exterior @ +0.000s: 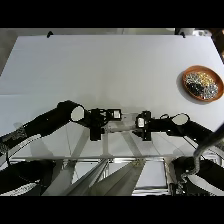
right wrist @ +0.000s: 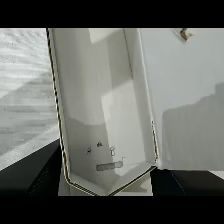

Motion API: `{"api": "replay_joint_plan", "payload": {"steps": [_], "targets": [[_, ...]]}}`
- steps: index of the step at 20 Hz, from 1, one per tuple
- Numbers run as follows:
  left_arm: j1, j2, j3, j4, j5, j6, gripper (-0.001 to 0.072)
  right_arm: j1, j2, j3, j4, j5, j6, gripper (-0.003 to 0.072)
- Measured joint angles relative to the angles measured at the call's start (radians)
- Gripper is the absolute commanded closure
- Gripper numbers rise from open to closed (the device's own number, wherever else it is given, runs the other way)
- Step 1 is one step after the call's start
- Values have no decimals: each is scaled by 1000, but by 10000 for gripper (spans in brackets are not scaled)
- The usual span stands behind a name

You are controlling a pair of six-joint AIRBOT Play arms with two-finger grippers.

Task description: Fold the box and place the chain.

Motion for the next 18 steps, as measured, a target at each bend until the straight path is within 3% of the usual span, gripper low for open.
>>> {"api": "replay_joint_plan", "payload": {"steps": [3, 6, 16, 17, 18], "targets": [[0, 12, 0, -5, 6, 0, 381, 0, 0, 0, 0, 0, 0, 252], [0, 16, 0, -5, 22, 12, 496, 0, 0, 0, -1, 0, -1, 252], [-12, 8, 0, -11, 76, 77, 505, 0, 0, 0, -2, 0, -3, 252], [-17, 1, 0, -11, 81, 80, 518, 0, 0, 0, -2, 0, -3, 252], [-23, -8, 0, -12, 88, 81, 583, 0, 0, 0, -2, 0, -3, 252]]}}
